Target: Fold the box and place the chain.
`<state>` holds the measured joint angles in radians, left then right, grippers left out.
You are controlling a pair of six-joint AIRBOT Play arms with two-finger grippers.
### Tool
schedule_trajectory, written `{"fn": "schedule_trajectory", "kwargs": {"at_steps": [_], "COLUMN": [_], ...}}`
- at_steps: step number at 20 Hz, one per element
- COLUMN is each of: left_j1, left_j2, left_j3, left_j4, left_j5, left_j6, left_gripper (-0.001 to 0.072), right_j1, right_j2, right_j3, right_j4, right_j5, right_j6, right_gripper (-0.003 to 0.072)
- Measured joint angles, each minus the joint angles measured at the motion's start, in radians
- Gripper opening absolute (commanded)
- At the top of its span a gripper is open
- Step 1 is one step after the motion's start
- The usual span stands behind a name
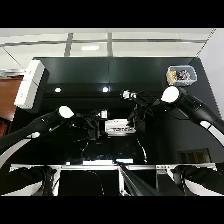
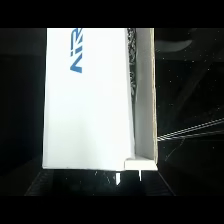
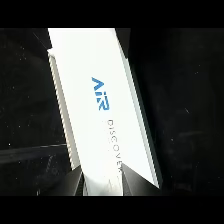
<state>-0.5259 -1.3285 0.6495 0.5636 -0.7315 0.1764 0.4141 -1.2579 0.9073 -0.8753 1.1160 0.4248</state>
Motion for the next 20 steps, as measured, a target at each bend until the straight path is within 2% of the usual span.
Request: {"fn": "schedule_trajectory", "kwargs": {"at_steps": [20], "left_j1": [0.0], "left_j2": [0.0], "left_j3": [0.0], "left_j4": [0.0], "left_j5": [-0.001], "left_j6": [0.0], "left_gripper": [0.0344], "right_j1": [0.0], "right_j2": [0.0], "right_j3": [0.0], "right_j4": [-0.016], "right_j5": [0.007], "right_j6": [0.006], "right_gripper": [0.0267]}}
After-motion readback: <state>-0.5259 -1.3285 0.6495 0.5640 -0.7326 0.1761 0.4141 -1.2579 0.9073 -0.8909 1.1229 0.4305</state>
